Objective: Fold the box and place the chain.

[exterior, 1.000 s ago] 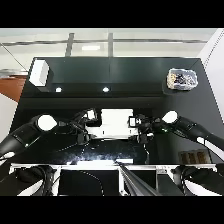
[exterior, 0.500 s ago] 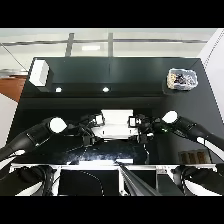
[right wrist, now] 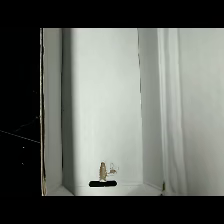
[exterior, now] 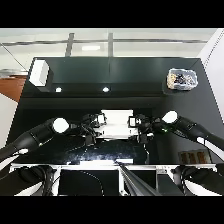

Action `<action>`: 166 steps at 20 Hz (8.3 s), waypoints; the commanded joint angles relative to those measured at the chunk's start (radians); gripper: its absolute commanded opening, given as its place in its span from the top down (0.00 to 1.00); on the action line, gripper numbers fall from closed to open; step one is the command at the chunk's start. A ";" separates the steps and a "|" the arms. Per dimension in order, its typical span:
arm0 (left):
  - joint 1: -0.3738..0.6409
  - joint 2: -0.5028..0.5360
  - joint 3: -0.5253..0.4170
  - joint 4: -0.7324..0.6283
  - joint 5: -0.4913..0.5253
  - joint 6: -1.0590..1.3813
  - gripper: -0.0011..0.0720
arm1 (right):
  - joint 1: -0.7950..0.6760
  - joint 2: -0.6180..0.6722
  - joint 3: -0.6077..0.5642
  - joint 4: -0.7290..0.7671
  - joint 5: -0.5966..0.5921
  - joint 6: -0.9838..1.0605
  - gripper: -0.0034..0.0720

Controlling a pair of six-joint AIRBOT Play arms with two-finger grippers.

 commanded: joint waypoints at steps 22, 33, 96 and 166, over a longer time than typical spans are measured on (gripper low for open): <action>-0.061 -0.042 0.000 -0.173 0.020 0.045 0.69 | 0.001 -0.001 0.000 0.000 0.000 0.000 0.36; -0.062 -0.042 0.000 -0.168 0.060 0.045 0.65 | 0.001 -0.001 0.000 0.000 0.000 0.000 0.36; 0.362 0.029 -0.176 -0.259 -0.220 -0.892 0.65 | 0.001 -0.001 0.000 0.000 0.000 0.000 0.36; -0.251 -0.320 0.473 0.732 -0.418 -2.215 0.69 | 0.001 -0.001 -0.001 -0.001 -0.001 0.000 0.36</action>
